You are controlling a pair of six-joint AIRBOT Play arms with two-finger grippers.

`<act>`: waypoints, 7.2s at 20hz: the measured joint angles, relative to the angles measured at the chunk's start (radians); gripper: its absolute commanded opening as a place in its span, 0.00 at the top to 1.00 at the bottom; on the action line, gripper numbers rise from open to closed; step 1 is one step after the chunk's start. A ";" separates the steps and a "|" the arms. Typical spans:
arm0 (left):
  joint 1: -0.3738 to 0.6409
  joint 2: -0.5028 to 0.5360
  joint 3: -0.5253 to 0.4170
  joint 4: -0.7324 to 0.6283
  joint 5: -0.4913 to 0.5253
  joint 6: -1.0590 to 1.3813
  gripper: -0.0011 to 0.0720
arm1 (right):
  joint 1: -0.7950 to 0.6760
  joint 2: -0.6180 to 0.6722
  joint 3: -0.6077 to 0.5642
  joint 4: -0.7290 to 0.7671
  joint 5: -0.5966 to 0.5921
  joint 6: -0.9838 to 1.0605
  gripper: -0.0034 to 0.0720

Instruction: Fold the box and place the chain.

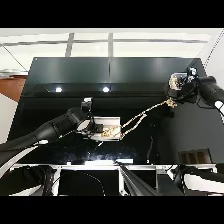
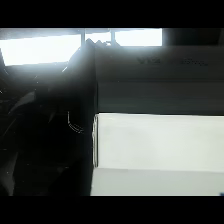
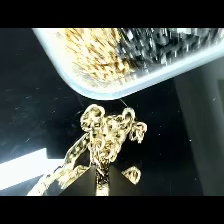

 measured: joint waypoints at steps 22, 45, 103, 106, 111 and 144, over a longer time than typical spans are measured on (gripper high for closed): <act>0.000 0.000 0.000 0.000 -0.001 0.000 0.94 | 0.403 0.535 0.357 0.667 -0.473 -0.550 0.93; 0.000 0.000 0.000 0.000 -0.003 0.000 0.94 | 0.621 0.212 0.227 0.621 -0.502 -0.557 0.22; 0.000 0.000 0.000 0.000 -0.007 0.000 0.94 | 0.506 0.128 -0.319 0.632 0.016 -1.747 0.79; 0.000 0.000 0.000 0.000 -0.007 0.000 0.94 | 0.506 0.129 -0.323 0.630 0.016 -1.733 0.79; 0.000 0.000 0.000 0.000 -0.007 0.000 0.94 | 0.507 0.129 -0.323 0.612 0.026 -1.703 0.92; 0.000 0.000 0.000 0.000 -0.006 0.000 0.94 | 0.583 0.398 0.089 0.860 -0.268 -1.261 0.82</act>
